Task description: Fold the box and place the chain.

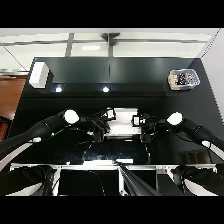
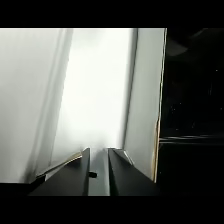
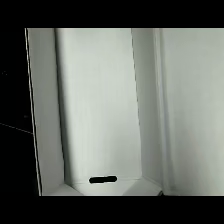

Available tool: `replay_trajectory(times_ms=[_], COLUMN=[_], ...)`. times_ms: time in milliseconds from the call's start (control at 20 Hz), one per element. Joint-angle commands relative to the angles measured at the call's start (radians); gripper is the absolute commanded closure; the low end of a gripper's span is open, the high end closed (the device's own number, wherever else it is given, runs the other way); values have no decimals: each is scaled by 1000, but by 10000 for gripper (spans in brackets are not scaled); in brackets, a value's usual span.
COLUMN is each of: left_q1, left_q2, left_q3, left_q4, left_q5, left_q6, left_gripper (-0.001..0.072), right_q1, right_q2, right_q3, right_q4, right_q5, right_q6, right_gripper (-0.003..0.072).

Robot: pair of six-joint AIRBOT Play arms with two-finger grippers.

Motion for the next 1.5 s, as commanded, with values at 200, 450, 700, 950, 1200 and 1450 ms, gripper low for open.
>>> replay_trajectory(times_ms=[200,450,700,950,1200,1450], left_q1=[-6,17,167,413,644,526], left_q2=[-3,43,265,349,201,21], left_q3=[1,1,1,-19,-109,-137], left_q4=[7,63,293,655,182,-9], left_q5=[-14,-34,-189,-251,-366,-359], left_q6=[-4,-56,-520,-1218,-1237,-1077], left_gripper=[497,687,686,686,686,687], right_q1=[0,0,0,0,0,0], right_q2=[0,0,0,0,0,0], right_q3=[0,0,0,0,0,0], right_q4=[0,0,0,0,0,1], right_q5=[0,0,0,0,0,0], right_q6=[0,0,0,0,0,1], right_gripper=[271,271,271,272,272,271])
